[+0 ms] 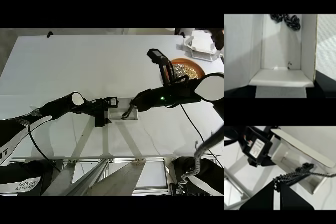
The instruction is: Fold the box and place the chain.
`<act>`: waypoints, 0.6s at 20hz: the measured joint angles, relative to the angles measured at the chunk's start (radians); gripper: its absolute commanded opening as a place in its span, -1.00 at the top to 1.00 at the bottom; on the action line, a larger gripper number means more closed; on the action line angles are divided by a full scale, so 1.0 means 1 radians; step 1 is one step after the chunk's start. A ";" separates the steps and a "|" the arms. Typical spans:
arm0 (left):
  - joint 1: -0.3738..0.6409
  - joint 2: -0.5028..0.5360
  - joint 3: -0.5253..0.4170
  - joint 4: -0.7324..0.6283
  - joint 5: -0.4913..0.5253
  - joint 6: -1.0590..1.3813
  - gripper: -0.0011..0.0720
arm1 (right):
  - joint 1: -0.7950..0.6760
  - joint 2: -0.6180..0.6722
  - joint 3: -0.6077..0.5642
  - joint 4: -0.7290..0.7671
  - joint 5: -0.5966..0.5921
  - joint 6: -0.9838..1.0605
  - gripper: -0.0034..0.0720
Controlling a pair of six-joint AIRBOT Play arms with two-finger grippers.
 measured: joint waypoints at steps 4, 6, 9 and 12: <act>0.000 0.000 0.000 0.000 0.000 0.000 0.23 | 0.000 -0.009 -0.098 -0.003 -0.095 0.000 0.86; 0.000 0.000 0.000 0.000 0.000 0.000 0.23 | 0.002 -0.032 -0.141 0.006 -0.149 -0.004 0.86; 0.000 0.000 0.000 0.000 0.000 0.000 0.23 | 0.027 -0.092 -0.177 0.024 -0.225 -0.023 0.86; 0.000 0.000 0.000 0.000 0.000 0.000 0.23 | 0.068 -0.161 -0.190 0.032 -0.298 -0.029 0.86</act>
